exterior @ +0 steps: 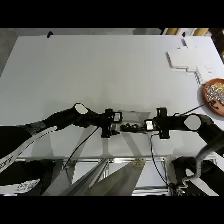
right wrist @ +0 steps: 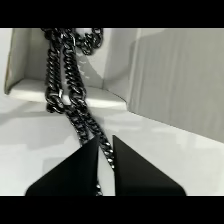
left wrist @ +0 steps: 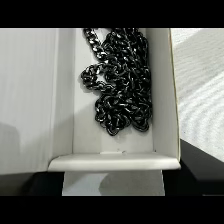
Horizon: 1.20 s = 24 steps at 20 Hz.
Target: Fold the box and place the chain.
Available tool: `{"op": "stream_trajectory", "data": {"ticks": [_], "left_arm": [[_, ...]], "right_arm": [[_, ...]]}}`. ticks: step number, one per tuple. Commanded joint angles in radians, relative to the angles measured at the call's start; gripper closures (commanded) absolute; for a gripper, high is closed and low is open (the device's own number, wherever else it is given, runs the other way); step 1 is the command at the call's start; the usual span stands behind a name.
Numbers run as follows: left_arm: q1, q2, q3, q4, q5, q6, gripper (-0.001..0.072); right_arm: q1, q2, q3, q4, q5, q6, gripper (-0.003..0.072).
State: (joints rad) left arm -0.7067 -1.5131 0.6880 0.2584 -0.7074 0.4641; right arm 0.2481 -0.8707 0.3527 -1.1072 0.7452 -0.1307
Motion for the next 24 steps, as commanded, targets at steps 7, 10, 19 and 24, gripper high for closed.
{"op": "stream_trajectory", "data": {"ticks": [7, 10, 19, 24], "left_arm": [[0.001, 0.000, 0.000, 0.000, 0.000, 0.000, 0.0457], [0.001, 0.000, 0.000, 0.000, 0.000, 0.000, 0.0457], [0.001, 0.000, 0.000, 0.000, 0.000, 0.000, 0.0457], [0.001, 0.000, 0.000, 0.000, 0.000, 0.000, 0.0457]], "right_arm": [[0.001, -0.090, 0.000, -0.068, -0.062, -0.010, 0.0548], [0.001, -0.113, 0.000, -0.068, -0.080, -0.010, 0.0556], [0.001, 0.080, 0.000, -0.069, 0.008, 0.004, 0.0670], [0.001, 0.283, 0.000, 0.038, 0.154, 0.003, 0.0670]]}}
